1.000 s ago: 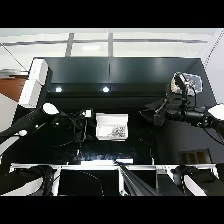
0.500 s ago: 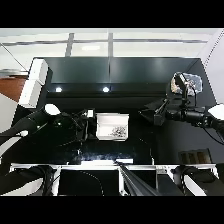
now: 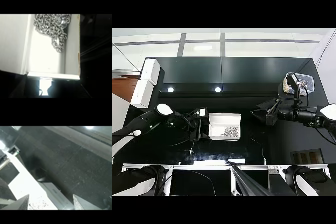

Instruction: Fold the box and place the chain.

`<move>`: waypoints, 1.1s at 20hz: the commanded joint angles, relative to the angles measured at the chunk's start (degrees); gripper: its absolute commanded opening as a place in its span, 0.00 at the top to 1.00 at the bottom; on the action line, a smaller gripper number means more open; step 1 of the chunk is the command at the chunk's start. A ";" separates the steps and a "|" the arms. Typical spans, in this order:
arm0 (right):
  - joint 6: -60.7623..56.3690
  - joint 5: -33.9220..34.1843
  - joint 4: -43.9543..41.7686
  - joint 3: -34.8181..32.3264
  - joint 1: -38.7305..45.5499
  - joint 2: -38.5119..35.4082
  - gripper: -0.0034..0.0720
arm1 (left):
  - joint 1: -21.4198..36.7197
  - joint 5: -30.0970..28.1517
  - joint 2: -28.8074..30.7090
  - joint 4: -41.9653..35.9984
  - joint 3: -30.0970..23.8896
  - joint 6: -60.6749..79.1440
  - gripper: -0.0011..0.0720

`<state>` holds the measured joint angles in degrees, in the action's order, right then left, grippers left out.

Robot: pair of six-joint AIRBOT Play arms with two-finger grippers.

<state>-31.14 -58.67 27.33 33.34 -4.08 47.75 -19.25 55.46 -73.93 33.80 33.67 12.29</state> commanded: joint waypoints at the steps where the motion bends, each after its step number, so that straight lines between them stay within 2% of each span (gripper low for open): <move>1: 0.00 0.00 -0.02 0.02 0.02 0.02 0.14 | -0.20 -0.55 -0.87 0.13 0.22 0.50 0.04; 6: 0.00 0.72 -0.02 0.02 0.02 0.02 0.14 | -3.52 -3.69 -0.87 2.64 0.22 -1.84 0.04; 11: -0.20 0.87 -0.02 0.02 0.02 0.02 0.14 | -3.91 -5.73 -0.87 2.80 0.22 -3.74 0.05; 12: -0.20 0.90 -0.02 0.02 0.02 0.02 0.14 | -3.91 -5.70 -0.87 2.80 0.22 -3.74 0.13; 13: -0.20 0.90 -0.02 0.02 0.02 0.02 0.14 | -3.91 -5.49 -0.87 2.84 0.20 -3.69 0.28; 14: -0.20 0.87 -0.02 0.02 0.02 0.02 0.14 | -3.91 -5.51 -0.87 2.82 0.22 -3.69 0.31; 18: -2.69 1.55 0.04 0.02 -0.17 0.02 0.14 | -3.91 -5.51 -0.87 2.84 0.20 -3.69 0.33; 20: -10.64 7.13 2.01 0.02 -1.79 0.04 0.14 | -3.91 -5.53 -0.87 2.82 0.20 -3.69 0.33; 22: -13.86 11.80 3.87 0.28 -4.66 0.35 0.14 | -3.91 -5.55 -0.87 2.82 0.20 -3.72 0.33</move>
<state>-38.57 -53.01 28.93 33.41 -6.22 47.88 -23.14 50.11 -74.78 36.56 33.85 8.64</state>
